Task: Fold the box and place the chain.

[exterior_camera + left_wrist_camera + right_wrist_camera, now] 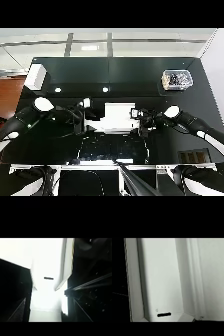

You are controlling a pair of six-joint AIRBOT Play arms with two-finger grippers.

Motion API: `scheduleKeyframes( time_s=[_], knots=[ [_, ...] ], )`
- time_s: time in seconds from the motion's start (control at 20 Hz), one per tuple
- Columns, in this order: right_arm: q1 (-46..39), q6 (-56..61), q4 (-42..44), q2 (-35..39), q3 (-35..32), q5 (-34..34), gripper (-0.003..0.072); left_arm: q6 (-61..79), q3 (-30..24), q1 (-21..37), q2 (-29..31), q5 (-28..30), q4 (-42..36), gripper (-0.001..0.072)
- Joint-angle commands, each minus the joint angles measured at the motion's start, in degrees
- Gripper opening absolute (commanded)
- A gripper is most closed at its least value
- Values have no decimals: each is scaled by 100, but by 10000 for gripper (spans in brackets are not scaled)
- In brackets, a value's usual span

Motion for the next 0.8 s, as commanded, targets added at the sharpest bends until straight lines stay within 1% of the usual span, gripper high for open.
scheduleKeyframes(
  time_s=[0.0, 0.2, 0.3, 0.35, 0.4, 0.45, 0.5, 0.65, 0.75],
  knots=[
    [2, 0, 0, -2, -2, 4, 127, 1224, -68, -409, -205, 782, 157, 699],
    [2, 0, 0, -2, -2, 4, 127, 1215, -50, -570, -529, 730, -640, 687],
    [2, 0, 2, -2, -2, 4, 127, 1217, -50, -575, -588, 754, -710, 687],
    [2, 0, 0, -4, -2, 4, 127, 1198, -50, -575, -614, 752, -710, 667],
    [2, 0, 0, -2, -2, 4, 127, 1130, -50, -575, -638, 752, -713, 507],
    [2, 0, 0, -2, -2, 4, 127, 1071, -50, -581, -658, 748, -710, 377],
    [2, 0, 0, -2, -2, 4, 127, 1071, -50, -584, -673, 750, -715, 328],
    [0, 0, 0, -2, -2, 4, 127, 1071, -50, -586, -686, 769, -763, 327],
    [2, 0, 0, -2, -2, 4, 127, 1071, -50, -586, -697, 824, -1043, 327]
  ],
)
